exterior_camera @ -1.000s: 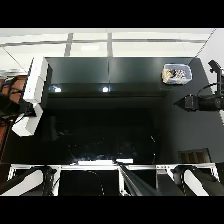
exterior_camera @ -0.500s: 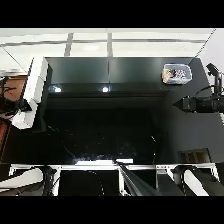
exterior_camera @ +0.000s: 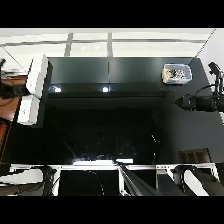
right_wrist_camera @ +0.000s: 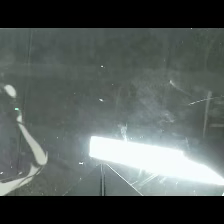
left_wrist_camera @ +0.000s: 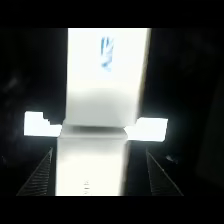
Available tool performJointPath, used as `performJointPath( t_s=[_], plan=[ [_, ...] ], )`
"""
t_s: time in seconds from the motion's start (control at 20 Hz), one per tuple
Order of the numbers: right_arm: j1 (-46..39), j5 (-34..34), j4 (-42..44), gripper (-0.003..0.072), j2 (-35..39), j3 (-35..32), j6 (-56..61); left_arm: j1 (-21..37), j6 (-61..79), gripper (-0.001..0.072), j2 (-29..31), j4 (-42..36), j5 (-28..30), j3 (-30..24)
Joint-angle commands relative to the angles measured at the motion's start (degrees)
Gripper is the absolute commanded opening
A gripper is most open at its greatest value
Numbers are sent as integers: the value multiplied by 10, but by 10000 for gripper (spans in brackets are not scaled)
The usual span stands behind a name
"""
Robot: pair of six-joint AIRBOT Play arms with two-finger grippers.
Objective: Fold the box and place the chain.
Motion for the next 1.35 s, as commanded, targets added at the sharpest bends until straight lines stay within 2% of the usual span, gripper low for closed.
performJointPath(
  t_s=[0.0,0.05,0.1,0.15,0.25,0.3,0.4,0.45,0.55,0.7,1.3],
  plan=[
    [31,-35,0,18,0,-5,1,-23,-105,477,-2,-55,-71,97],
    [52,-57,0,18,0,-10,1,-34,-115,174,4,-101,-91,99],
    [77,-87,0,18,0,-21,1,-50,-88,24,17,-159,-95,83],
    [101,-120,-1,18,0,-35,1,-71,-54,24,36,-203,-87,54],
    [149,-198,-3,18,0,-69,1,-135,-19,23,98,-222,-14,-47],
    [171,-238,-17,18,0,-85,-1,-172,17,23,139,-212,50,-114],
    [196,-308,-82,18,0,-110,-2,-238,22,23,226,-146,199,-242],
    [196,-315,-117,18,0,-115,-2,-257,12,23,263,-126,256,-291],
    [195,-310,-136,18,0,-115,-2,-265,11,25,325,-121,311,-359],
    [195,-311,-135,18,0,-115,-2,-257,13,25,360,-114,293,-380],
    [195,-312,-135,18,0,-115,-2,-258,13,26,341,-114,294,-380]
  ],
)
